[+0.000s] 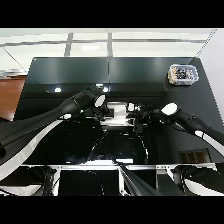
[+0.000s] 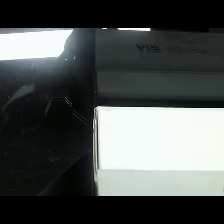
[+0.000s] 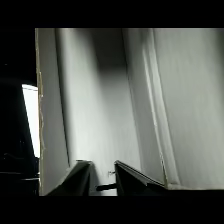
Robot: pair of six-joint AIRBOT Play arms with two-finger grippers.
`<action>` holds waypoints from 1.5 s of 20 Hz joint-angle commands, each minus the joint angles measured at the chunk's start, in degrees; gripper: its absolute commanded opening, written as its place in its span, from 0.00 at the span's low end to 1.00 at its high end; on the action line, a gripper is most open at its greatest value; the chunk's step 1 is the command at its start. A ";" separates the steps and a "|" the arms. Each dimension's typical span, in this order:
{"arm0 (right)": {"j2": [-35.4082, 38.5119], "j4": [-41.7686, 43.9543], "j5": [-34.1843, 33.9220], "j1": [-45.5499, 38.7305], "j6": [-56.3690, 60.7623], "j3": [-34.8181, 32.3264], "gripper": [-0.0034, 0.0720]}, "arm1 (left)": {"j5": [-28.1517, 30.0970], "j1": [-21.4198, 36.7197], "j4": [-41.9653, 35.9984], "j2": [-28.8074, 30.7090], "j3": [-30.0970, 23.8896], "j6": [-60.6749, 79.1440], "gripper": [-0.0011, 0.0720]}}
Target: Fold the box and place the chain.
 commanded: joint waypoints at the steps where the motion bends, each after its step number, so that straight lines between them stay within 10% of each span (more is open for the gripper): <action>1: -0.61 1.70 -1.05 0.59 3.26 -0.02 0.48 | 0.13 0.00 -0.17 0.04 0.07 -0.17 0.05; 2: -0.61 1.57 -1.01 0.59 3.34 -0.04 0.19 | 0.15 0.00 -0.17 0.02 0.07 -0.17 0.05; 4: -0.61 1.70 -1.11 0.59 4.39 -0.02 0.62 | 0.15 0.00 -0.20 0.02 0.07 -0.15 0.05; 6: -0.24 -0.20 -1.03 0.59 10.21 0.00 0.13 | 0.13 -0.02 -0.17 0.04 0.07 -0.15 0.05; 7: 1.09 -3.04 -1.01 0.55 18.16 0.17 0.06 | 0.15 0.00 -0.17 0.04 0.07 -0.17 0.05; 12: 12.87 -32.37 14.08 -12.39 73.81 5.46 0.07 | -0.31 0.02 -0.17 0.04 0.07 -0.15 0.05; 15: 13.51 -33.68 15.34 -29.03 90.14 2.21 0.07 | -0.28 0.04 -0.17 0.04 0.07 -0.15 0.05; 18: 10.67 -18.16 14.01 -37.18 89.15 -5.05 0.07 | -0.26 0.04 -0.15 0.04 0.07 -0.17 0.05; 23: -1.90 -1.97 17.92 -25.97 75.93 -5.22 0.07 | -0.26 0.07 -0.17 0.04 0.07 -0.17 0.05; 30: -5.05 -4.90 21.29 -17.35 74.40 3.43 0.07 | -0.24 0.09 -0.15 0.04 0.07 -0.17 0.05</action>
